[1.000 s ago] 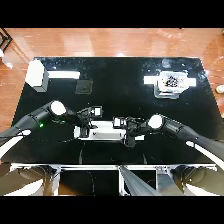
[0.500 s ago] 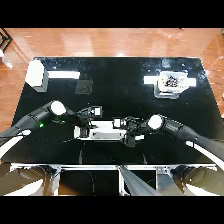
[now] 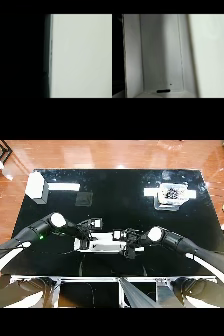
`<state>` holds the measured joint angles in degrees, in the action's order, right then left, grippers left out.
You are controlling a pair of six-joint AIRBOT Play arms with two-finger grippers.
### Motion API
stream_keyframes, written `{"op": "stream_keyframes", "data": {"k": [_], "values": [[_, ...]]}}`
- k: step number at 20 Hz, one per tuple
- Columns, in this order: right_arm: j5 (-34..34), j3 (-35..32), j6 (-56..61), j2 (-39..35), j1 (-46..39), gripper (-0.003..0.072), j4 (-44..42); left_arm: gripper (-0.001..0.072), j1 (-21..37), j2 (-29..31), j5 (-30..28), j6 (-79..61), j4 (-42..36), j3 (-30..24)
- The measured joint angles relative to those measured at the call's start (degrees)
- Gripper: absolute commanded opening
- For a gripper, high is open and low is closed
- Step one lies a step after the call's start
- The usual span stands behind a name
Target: Fold the box and place the chain.
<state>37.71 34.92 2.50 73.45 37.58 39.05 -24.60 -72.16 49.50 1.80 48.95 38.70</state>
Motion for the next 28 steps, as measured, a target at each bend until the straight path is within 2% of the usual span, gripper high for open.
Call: {"op": "stream_keyframes", "data": {"k": [10, 11, 12, 22, 23, 25, 28], "values": [[-0.04, 0.02, -0.04, 0.46, 0.04, 0.0686, 0.04, 0.0022, 0.00, 0.00, 0.15, -0.04, 0.00, 0.00], [-0.07, 0.02, -0.09, 0.50, 0.04, 0.0526, 0.04, 0.0022, 0.00, 0.00, 0.17, -0.04, 0.00, 0.00], [-0.24, 0.02, -0.17, 0.55, 0.04, 0.0476, 0.07, 0.0022, 0.00, 0.00, 0.26, -0.07, 0.00, 0.00], [-0.11, 0.02, -0.02, 0.61, 0.04, 0.0479, 0.20, 0.0026, 0.00, 0.00, 0.26, -0.07, 0.02, 0.00], [-0.11, 0.02, 0.00, 0.61, 0.04, 0.0479, 0.22, 0.0066, 0.02, 0.02, 0.22, 0.00, 0.02, 0.00], [-0.09, 0.02, 0.04, 0.61, 0.04, 0.0479, 0.31, 0.0272, 0.11, 0.09, -0.07, 0.15, 0.07, 0.00], [-0.07, 0.02, 0.02, 0.61, 0.04, 0.0479, 0.57, 0.0508, 0.17, 0.94, -0.87, 0.22, 0.24, 0.04]]}}
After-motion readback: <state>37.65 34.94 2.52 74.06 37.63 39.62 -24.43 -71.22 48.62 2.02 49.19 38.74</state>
